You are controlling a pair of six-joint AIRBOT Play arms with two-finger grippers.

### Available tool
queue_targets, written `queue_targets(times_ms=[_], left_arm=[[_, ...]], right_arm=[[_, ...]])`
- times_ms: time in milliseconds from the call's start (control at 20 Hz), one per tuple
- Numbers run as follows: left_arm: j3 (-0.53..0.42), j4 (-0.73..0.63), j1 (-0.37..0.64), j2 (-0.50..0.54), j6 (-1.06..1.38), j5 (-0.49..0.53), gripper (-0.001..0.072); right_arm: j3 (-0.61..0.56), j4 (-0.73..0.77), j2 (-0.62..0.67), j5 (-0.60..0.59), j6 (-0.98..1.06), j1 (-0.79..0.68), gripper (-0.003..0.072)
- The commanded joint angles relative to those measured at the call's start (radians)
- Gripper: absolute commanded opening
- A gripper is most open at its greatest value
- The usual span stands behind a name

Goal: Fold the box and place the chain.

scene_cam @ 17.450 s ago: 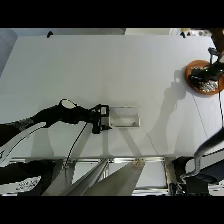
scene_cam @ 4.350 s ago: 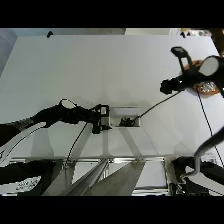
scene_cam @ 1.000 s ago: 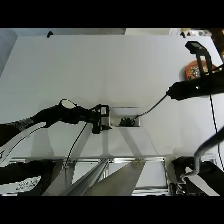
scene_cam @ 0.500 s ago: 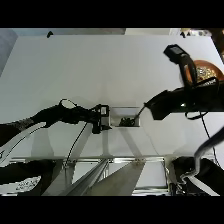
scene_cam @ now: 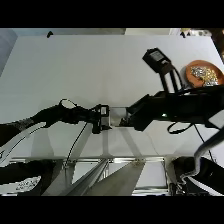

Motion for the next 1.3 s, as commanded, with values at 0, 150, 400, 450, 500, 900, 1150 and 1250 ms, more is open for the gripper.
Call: queue_targets(times_ms=[0, 150, 400, 450, 500, 900, 1150, 1250], left_arm=[[0.001, 0.0, 0.0, 0.001, 0.0, 0.0, 0.0152], [0.001, 0.0, 0.0, 0.001, 0.0, 0.0, 0.0152], [0.001, 0.0, 0.0, 0.001, 0.0, 0.0, 0.0152], [0.001, 0.0, 0.0, 0.001, 0.0, 0.0, 0.0152], [0.001, 0.0, 0.0, 0.001, 0.0, 0.0, 0.0152], [0.001, 0.0, 0.0, 0.001, 0.0, 0.0, 0.0152], [0.001, 0.0, 0.0, 0.001, 0.0, 0.0, 0.0152], [0.001, 0.0, 0.0, 0.001, 0.0, 0.0, 0.0152]], right_arm=[[-0.031, -0.023, -0.059, -0.074, 0.023, 0.059, 0.0018], [-0.113, -0.023, -0.114, -0.132, 0.023, 0.083, 0.0018], [-0.179, -0.024, -0.177, -0.217, 0.022, 0.083, 0.0019], [-0.183, -0.024, -0.19, -0.218, 0.022, 0.083, 0.0019], [-0.184, -0.024, -0.208, -0.218, 0.022, 0.083, 0.0021], [-0.183, -0.045, -0.218, -0.262, 0.021, 0.083, 0.0134], [-0.14, -0.215, -0.023, -0.149, 0.023, -0.035, 0.0132], [-0.14, -0.288, 0.039, -0.082, 0.042, -0.148, 0.0132]])
